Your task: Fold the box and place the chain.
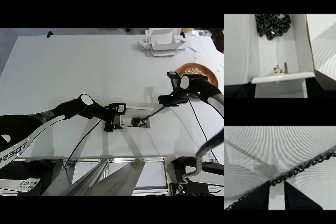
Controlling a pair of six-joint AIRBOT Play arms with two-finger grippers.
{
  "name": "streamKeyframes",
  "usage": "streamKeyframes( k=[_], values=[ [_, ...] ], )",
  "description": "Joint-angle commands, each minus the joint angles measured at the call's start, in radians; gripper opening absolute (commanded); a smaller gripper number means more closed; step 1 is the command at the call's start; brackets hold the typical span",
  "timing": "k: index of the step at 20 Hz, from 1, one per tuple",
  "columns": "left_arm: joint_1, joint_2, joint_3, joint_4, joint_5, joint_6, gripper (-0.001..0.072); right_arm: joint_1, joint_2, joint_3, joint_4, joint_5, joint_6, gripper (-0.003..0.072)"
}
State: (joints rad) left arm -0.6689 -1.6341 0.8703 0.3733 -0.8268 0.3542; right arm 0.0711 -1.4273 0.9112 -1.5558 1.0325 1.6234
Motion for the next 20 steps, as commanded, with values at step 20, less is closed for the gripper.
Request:
streamKeyframes(
  k=[20],
  values=[
    [0.0, 0.0, 0.0, 0.0, 0.0, 0.0, 0.0014, 0.263, 0.601, -0.001, 0.286, 0.287, -0.114, 0.0016]
  ],
)
